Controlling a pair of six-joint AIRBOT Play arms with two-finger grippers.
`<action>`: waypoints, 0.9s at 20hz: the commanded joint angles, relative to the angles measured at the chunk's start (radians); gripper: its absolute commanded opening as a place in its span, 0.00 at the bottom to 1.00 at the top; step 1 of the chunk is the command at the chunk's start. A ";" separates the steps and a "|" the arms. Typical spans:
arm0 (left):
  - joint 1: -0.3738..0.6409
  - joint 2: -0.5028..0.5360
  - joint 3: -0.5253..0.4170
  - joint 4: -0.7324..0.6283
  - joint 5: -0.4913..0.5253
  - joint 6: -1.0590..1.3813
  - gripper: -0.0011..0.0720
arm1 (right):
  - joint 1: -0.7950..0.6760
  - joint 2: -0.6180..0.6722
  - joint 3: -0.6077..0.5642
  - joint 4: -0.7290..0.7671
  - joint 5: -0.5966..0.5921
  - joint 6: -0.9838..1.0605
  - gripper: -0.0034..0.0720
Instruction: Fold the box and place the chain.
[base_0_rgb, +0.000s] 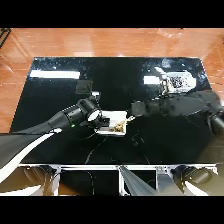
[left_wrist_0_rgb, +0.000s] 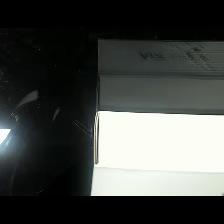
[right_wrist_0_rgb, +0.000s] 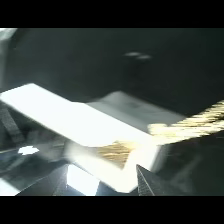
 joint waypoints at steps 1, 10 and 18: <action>-0.001 0.000 0.000 0.000 0.000 0.000 0.05 | -0.185 0.056 -0.001 -0.198 -0.131 0.010 0.72; -0.001 0.000 0.000 0.000 -0.002 0.008 0.05 | -0.420 -0.157 -0.108 -0.335 0.246 0.112 0.98; -0.001 0.000 0.000 -0.003 0.000 0.008 0.05 | -0.360 -0.499 0.127 -0.473 0.244 0.397 0.83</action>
